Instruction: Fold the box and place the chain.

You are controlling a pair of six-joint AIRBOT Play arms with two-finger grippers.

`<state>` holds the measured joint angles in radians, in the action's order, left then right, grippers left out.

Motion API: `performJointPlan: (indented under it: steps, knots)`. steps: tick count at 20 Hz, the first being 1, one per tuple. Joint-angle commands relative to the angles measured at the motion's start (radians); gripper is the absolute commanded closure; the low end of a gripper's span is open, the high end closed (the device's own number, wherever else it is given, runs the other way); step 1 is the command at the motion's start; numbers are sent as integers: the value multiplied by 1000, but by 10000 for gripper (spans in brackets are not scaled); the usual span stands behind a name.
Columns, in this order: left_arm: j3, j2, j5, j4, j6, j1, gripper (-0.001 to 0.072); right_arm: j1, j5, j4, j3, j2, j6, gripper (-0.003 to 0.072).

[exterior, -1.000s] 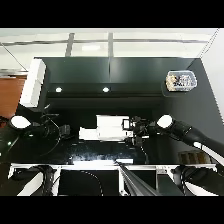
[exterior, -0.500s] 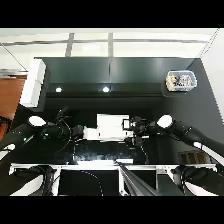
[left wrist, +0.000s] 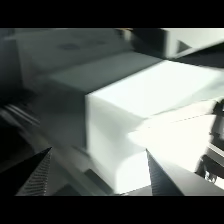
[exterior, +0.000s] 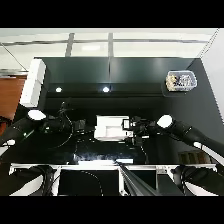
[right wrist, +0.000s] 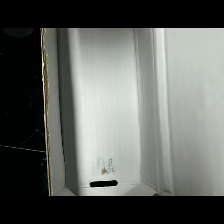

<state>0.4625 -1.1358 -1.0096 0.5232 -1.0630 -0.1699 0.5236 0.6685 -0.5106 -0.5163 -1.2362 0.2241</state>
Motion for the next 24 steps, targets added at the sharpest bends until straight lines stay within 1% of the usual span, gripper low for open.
performJointPlan:
  steps: [1, 3, 6, 8, 10, 11, 14, 16, 17, 19, 23, 24]
  knots:
    - [50, 0, -50, -4, 16, -11, -2, 0, 0, 0, -1, 0, 0, 215]
    - [69, 0, -46, -2, 15, -39, 0, 0, 0, 0, -1, 0, 0, 215]
    - [87, 0, -32, 6, -13, -120, 10, 0, 0, 0, -1, 0, 0, 215]
    - [93, 0, -8, 63, -76, -169, 23, 0, 0, 0, -1, 0, 0, 215]
    - [94, 0, 0, 103, -123, -202, 54, 0, 0, 0, -1, 0, 0, 215]
    - [95, 0, 0, 103, -124, -211, 141, 0, 0, 0, -1, 0, 0, 215]
    - [111, 0, 13, 105, -124, -230, 179, 0, 0, 0, -1, 0, 0, 215]
    - [128, 0, 46, 118, -159, -248, 186, 0, 0, 0, -1, 0, 0, 215]
    - [137, 0, 67, 140, -183, -264, 221, 0, 0, 1, -1, 0, 0, 215]
    - [163, -1, 105, 219, -272, -311, 227, 0, 0, 0, -1, 0, 0, 215]
    - [217, -1, 144, 470, -549, -407, 229, 0, 0, 0, -1, 0, 0, 215]
    - [224, -2, 153, 514, -599, -428, 228, 0, 0, 0, -1, 0, 0, 215]
